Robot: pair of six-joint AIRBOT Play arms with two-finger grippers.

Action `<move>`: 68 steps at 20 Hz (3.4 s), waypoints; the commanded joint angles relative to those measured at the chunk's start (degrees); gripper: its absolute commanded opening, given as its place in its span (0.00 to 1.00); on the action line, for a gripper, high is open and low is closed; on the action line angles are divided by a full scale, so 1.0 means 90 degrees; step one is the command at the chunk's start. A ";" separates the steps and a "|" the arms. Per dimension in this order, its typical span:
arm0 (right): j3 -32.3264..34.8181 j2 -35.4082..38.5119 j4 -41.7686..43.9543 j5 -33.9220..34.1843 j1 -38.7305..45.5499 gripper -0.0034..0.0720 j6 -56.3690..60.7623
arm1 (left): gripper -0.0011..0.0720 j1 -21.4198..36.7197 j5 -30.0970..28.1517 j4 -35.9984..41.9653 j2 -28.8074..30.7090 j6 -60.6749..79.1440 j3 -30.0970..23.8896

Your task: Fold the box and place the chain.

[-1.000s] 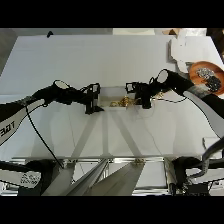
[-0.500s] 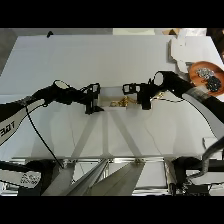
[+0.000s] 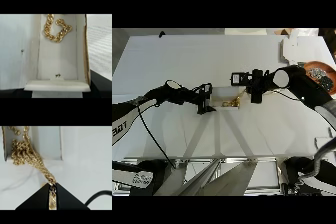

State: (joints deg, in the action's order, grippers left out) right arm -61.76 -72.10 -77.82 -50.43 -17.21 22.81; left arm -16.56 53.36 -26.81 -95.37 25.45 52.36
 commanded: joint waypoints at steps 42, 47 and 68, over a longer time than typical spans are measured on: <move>0.0049 -0.0544 0.1574 -0.0049 0.1292 0.68 -0.0636 | 0.40 0.0002 0.0000 0.0000 0.0002 0.0002 0.0000; 0.0049 -0.1775 0.2514 -0.0257 0.1163 0.69 -0.2497 | 0.40 0.0002 0.0000 0.0000 0.0002 0.0002 0.0000; 0.0049 -0.2455 0.1865 -0.0452 0.0889 0.06 -0.1511 | 0.40 0.0002 0.0000 0.0000 0.0005 0.0002 0.0000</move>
State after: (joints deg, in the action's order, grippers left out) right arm -61.34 -94.87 -54.52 -52.64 -9.23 3.07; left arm -16.56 53.65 -26.96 -95.37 25.61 52.36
